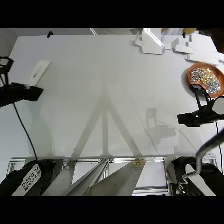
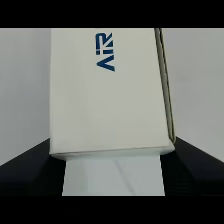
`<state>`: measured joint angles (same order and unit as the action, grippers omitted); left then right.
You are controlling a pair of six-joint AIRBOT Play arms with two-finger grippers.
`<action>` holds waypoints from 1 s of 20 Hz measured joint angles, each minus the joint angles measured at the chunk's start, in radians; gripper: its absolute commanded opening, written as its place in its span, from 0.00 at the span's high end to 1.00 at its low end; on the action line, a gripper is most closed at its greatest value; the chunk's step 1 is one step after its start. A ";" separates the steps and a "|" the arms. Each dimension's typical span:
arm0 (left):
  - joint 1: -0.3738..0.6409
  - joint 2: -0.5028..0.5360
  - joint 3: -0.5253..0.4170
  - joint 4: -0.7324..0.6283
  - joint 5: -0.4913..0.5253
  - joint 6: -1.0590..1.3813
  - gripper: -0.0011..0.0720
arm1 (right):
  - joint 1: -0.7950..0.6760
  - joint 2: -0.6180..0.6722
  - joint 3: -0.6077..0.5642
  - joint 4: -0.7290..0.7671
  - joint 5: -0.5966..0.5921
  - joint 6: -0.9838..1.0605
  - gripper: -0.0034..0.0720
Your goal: Fold the box and place the chain.
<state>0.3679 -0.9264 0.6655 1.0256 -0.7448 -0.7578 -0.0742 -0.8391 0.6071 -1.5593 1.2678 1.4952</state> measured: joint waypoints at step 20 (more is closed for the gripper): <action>0.106 -0.055 0.000 0.279 -0.413 -0.346 0.04 | 0.000 0.000 0.000 0.000 0.000 0.000 0.93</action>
<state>0.4736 -0.9810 0.6655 1.3045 -1.1576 -1.1042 -0.0742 -0.8391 0.6071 -1.5589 1.2678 1.4952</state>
